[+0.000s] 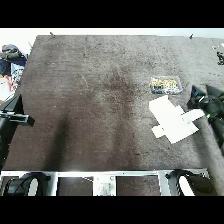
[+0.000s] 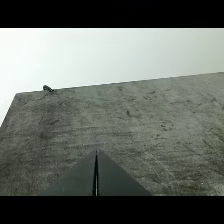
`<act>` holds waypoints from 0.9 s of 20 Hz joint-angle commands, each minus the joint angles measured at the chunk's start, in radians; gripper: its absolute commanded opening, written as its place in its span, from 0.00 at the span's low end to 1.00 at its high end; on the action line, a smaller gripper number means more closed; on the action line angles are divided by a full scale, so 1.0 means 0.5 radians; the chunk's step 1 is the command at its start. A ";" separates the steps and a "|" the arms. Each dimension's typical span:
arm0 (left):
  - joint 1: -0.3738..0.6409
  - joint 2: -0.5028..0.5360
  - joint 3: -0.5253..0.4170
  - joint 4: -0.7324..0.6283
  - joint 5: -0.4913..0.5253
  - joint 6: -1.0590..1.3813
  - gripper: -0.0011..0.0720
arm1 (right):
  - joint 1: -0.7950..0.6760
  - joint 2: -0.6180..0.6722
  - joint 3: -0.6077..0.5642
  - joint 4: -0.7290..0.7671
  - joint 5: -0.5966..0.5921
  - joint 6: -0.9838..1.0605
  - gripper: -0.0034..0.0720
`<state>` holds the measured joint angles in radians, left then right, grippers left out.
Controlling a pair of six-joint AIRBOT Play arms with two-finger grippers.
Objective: Fold the box and place the chain.
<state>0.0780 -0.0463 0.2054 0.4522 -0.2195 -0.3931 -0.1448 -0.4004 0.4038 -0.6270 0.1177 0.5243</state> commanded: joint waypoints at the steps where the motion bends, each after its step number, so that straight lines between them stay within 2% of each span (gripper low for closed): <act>1: -0.001 -0.002 -0.002 0.001 0.001 0.002 0.03 | -0.286 -0.308 0.356 -0.018 0.319 0.109 0.64; 6: -0.001 -0.002 -0.002 0.001 0.001 0.002 0.03 | -0.963 -1.052 0.954 -0.168 1.300 0.217 0.65; 9: -0.001 -0.001 -0.002 0.001 0.001 0.002 0.03 | -1.186 -1.512 1.317 -0.410 1.621 0.220 0.64; 13: -0.001 -0.002 -0.002 0.001 0.002 0.002 0.03 | -1.250 -2.052 1.763 -0.816 2.072 0.266 0.64; 16: -0.001 -0.001 -0.002 0.001 0.002 0.002 0.03 | -1.248 -2.422 2.084 -1.006 2.457 0.262 0.64; 18: -0.001 -0.001 -0.002 0.001 0.001 0.002 0.03 | -1.247 -2.599 2.247 -1.075 2.628 0.259 0.64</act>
<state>0.0780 -0.0463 0.2050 0.4526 -0.2192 -0.3927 -0.7609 -1.5543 1.3979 -1.0657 1.2404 0.6521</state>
